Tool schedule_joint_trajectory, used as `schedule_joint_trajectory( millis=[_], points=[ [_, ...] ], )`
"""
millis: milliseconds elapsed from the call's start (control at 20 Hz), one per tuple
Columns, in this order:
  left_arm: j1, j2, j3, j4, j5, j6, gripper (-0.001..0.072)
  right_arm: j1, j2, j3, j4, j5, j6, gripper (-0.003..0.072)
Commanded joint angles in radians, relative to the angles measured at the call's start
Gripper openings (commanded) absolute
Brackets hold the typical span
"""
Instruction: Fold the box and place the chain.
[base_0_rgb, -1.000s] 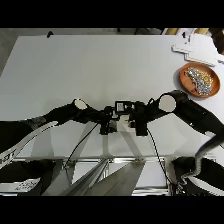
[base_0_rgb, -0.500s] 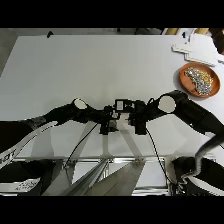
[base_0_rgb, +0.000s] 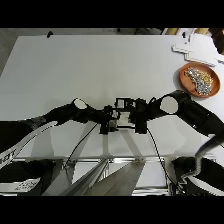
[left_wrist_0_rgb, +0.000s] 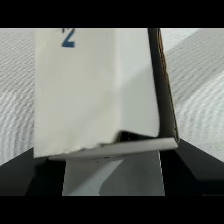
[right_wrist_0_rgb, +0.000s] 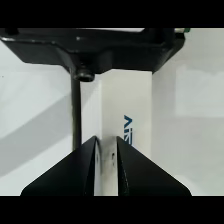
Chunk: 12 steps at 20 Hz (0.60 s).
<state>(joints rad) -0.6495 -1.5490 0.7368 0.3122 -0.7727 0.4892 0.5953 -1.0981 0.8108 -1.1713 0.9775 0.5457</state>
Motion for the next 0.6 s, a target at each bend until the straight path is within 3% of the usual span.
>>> schedule_joint_trajectory(
  millis=[0, 250, 350, 450, 550],
  points=[
    [0.000, 0.000, 0.000, 0.002, -0.002, 0.001, 0.0208, 0.000, 0.019, -0.001, -0.025, -0.041, 0.003, 0.0118],
    [0.000, 0.000, 0.000, 0.002, -0.002, 0.001, 0.0208, 0.000, 0.019, -0.074, -0.005, -0.083, -0.001, 0.0126],
    [0.000, 0.000, 0.000, 0.002, -0.002, 0.001, 0.0208, 0.000, 0.019, -0.093, 0.008, -0.098, -0.001, 0.0150],
    [0.000, 0.000, 0.000, 0.002, -0.002, 0.001, 0.0208, 0.000, 0.019, -0.095, 0.037, -0.084, -0.002, 0.0228],
    [0.000, 0.000, 0.000, 0.002, -0.002, 0.001, 0.0208, 0.000, 0.020, -0.095, 0.076, -0.046, -0.023, 0.0246]
  ],
)
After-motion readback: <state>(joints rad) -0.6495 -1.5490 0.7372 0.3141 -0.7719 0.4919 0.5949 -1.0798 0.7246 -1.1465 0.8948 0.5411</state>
